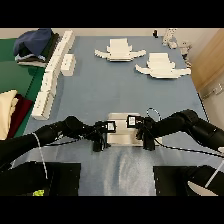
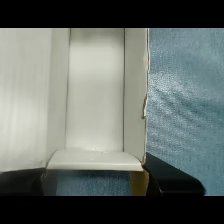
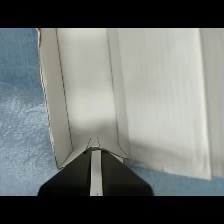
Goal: Fold the box.
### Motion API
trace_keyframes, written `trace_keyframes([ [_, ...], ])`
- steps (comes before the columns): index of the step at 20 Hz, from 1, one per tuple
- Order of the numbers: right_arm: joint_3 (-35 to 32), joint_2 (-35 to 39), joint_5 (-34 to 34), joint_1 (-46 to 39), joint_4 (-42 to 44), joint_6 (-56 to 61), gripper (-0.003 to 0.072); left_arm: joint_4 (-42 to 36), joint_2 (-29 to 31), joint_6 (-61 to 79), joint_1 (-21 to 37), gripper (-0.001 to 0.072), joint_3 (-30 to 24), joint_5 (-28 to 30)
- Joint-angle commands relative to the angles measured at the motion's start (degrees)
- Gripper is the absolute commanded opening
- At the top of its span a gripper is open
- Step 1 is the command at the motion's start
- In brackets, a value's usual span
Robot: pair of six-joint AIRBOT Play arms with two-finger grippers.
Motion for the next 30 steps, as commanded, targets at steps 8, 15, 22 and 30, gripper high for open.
trace_keyframes([
  [8,0.0,-2.2,1.1,0.7,2.3,-2.1,0.0533,0.0,0.0,0.0,0.0,0.0507,0.0,0.0],
  [15,2.7,6.0,-15.7,0.6,-32.0,43.3,0.0074,0.0,0.0,0.0,0.0,0.0507,0.0,0.0],
  [22,2.5,6.3,-20.8,-25.4,-29.3,67.1,0.0000,0.0,0.0,0.0,0.0,0.0507,0.0,0.0],
  [30,-4.7,-2.7,-15.3,-46.3,8.4,51.9,0.0000,0.0,0.0,0.0,0.0,0.0507,0.0,0.0],
])
